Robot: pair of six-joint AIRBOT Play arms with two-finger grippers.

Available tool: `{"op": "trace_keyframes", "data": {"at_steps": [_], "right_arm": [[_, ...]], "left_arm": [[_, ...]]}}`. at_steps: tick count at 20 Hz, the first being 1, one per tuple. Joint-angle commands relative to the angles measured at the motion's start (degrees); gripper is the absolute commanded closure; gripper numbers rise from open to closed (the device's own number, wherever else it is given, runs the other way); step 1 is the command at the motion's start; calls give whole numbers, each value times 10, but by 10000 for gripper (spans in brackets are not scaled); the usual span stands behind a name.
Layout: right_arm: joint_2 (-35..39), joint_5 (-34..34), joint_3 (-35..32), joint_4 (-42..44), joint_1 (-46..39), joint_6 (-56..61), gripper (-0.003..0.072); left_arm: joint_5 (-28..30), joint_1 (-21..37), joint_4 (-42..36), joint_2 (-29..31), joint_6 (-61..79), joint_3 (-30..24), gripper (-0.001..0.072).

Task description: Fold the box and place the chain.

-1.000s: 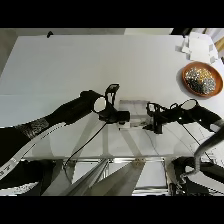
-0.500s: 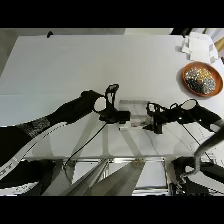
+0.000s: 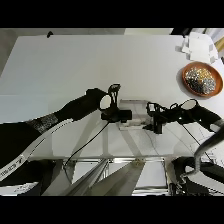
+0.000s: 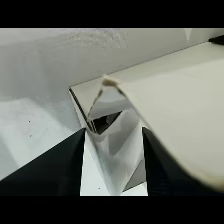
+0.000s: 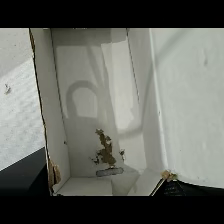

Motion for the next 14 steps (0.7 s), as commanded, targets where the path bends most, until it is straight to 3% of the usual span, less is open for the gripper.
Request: {"op": "trace_keyframes", "data": {"at_steps": [1, 5, 7, 14], "right_arm": [[1, 0, 0, 0, 0, 0, 312], [1, 0, 0, 0, 0, 0, 312], [1, 0, 0, 0, 0, 0, 312], [1, 0, 0, 0, 0, 0, 312]], "left_arm": [[-28, -4, 20, -9, -25, 7, 319], [-109, -3, 41, -50, -31, 80, 319], [-118, -4, 42, -68, -37, 113, 319], [-172, -7, 39, -103, -80, 139, 320]]}}
